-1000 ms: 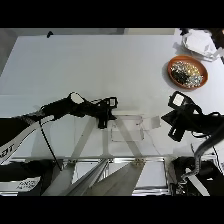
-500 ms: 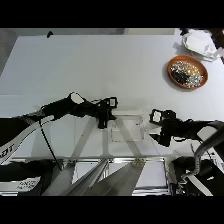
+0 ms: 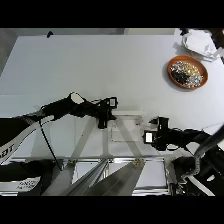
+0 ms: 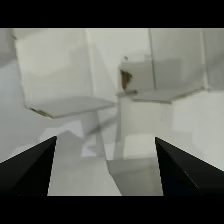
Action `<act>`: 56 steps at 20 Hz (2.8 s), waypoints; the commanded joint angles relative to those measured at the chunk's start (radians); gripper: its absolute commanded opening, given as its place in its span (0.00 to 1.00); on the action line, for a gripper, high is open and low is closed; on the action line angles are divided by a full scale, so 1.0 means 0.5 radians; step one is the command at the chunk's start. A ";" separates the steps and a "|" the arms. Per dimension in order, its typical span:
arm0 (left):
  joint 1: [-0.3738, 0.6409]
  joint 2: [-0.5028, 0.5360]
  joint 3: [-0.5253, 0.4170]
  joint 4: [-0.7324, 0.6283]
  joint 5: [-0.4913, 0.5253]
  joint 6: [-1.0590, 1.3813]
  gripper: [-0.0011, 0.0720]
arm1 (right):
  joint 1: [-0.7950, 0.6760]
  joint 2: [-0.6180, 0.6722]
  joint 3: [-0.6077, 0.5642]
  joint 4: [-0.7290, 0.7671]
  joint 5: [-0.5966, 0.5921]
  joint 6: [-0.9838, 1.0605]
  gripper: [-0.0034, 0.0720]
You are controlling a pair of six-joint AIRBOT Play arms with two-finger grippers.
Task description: Fold the box and place the chain.
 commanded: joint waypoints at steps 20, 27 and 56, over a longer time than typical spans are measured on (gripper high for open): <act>-0.002 -0.001 0.000 0.000 0.000 0.000 0.03 | 0.257 0.011 -0.214 0.085 -0.431 0.221 0.97; -0.002 -0.001 0.000 0.000 0.000 0.000 0.03 | 0.256 0.011 -0.214 0.087 -0.509 0.221 0.97; -0.002 -0.001 0.000 0.000 0.000 0.000 0.03 | -0.227 -0.336 0.053 0.613 -0.262 -0.429 0.97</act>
